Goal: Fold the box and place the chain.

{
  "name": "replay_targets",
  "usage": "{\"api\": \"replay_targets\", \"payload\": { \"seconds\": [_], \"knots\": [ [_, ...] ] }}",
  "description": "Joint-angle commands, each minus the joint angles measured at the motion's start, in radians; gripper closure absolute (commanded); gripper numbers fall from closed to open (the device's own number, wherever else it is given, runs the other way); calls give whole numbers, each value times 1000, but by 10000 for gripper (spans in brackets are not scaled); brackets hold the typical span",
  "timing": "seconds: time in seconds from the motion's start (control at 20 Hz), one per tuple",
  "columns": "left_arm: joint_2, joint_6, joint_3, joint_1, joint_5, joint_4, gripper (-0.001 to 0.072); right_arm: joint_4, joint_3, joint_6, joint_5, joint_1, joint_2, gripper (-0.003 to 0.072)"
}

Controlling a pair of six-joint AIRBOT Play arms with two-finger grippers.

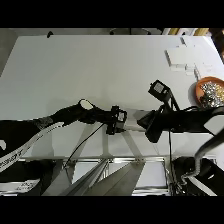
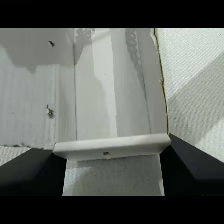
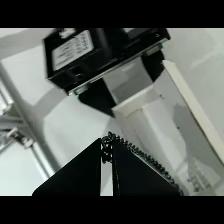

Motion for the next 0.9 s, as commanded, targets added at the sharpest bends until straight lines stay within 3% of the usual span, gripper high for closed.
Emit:
{"api": "replay_targets", "payload": {
  "seconds": [0.0,0.2,0.3,0.45,0.55,0.85],
  "knots": [
    [0,0,0,1,0,0,641,-31,-31,0,-82,10,-85,660],
    [0,0,0,1,0,0,641,-30,-29,-1,-80,10,-160,418],
    [0,0,0,1,0,0,641,-72,10,-2,-22,10,-139,413],
    [0,0,0,1,1,0,641,-287,98,-16,123,9,-64,416],
    [0,0,0,1,0,0,641,-420,106,-141,212,-2,-6,417],
    [0,0,0,1,0,0,641,-401,75,-633,237,-216,8,416]
  ]
}}
